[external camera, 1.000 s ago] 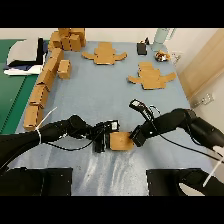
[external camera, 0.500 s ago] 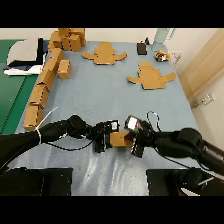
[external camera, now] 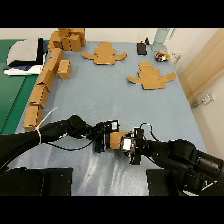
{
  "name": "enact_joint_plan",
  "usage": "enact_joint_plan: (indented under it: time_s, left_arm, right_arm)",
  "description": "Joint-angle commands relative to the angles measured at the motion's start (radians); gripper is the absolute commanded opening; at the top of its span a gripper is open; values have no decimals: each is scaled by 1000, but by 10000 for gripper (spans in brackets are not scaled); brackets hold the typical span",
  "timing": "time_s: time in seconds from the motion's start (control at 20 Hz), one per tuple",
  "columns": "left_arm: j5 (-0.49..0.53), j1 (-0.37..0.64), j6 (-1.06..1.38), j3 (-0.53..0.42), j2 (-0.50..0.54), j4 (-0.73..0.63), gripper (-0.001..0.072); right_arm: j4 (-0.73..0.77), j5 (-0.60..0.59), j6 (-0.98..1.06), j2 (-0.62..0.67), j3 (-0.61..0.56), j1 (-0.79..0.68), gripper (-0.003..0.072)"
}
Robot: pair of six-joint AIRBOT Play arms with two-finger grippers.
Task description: Fold the box.
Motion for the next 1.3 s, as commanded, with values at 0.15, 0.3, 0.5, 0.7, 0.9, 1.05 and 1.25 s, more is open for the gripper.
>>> enact_joint_plan:
  time_s: [0.15, 0.3, 0.5, 0.7, 0.9, 1.05, 1.25]
  left_arm:
    - [0, 0, 0, 1, 0, 0, 429]
    - [0, 0, 0, 1, 0, 0, 428]
    - [1, 0, 0, 1, 0, 0, 428]
    - [0, 0, 0, 1, 0, 0, 429]
    - [0, 0, 0, 1, -1, 0, 428]
    - [0, 0, 0, 1, 0, 0, 429]
    - [0, 0, 0, 1, 0, 0, 429]
  right_arm:
    - [-112, 43, 0, -77, -2, 9, 424]
    - [-196, 60, 2, -79, 2, 9, 424]
    - [-233, 29, 57, -66, 4, 18, 423]
    - [-429, 11, 250, -46, 3, 88, 422]
    - [-493, 6, 317, -48, -14, 127, 422]
    - [-497, 7, 317, -48, -19, 140, 423]
    - [-486, 11, 316, -50, -25, 141, 423]
